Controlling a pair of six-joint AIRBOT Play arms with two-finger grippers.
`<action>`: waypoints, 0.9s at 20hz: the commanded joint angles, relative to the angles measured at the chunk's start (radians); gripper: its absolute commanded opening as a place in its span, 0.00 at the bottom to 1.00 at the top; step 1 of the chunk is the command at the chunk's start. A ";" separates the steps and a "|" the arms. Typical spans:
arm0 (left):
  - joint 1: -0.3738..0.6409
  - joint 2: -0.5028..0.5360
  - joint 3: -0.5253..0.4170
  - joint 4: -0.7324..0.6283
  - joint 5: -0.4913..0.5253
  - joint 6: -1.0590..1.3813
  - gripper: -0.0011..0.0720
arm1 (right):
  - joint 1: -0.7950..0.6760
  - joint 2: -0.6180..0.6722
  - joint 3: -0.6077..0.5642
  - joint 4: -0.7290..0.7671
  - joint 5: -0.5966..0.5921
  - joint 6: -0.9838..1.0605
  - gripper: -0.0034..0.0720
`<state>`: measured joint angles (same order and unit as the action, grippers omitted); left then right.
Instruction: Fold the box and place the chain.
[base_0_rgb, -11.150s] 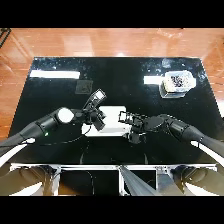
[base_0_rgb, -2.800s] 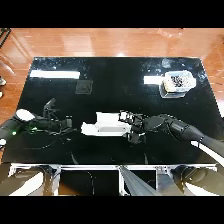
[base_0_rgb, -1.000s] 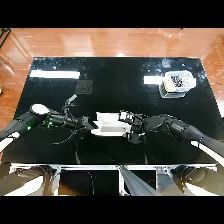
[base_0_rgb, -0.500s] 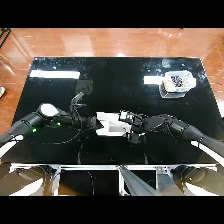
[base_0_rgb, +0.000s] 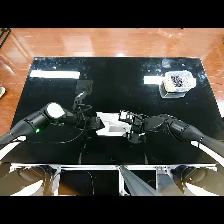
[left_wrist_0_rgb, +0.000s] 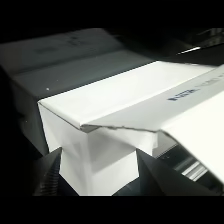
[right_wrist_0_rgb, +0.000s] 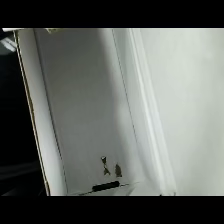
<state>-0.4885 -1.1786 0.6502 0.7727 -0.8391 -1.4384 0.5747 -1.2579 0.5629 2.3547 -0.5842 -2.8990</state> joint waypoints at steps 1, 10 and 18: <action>-0.044 0.000 0.003 0.088 0.055 -0.092 0.77 | 0.001 0.000 0.000 0.001 0.001 0.001 0.38; -0.064 -0.041 0.003 0.114 0.126 -0.162 0.77 | 0.001 0.000 0.000 0.001 0.000 0.001 0.38; -0.071 -0.040 0.012 0.117 0.129 -0.164 0.76 | 0.002 0.000 0.000 0.001 0.001 0.001 0.38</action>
<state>-0.5537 -1.2186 0.6552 0.8883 -0.7139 -1.6012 0.5758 -1.2579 0.5629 2.3562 -0.5823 -2.8971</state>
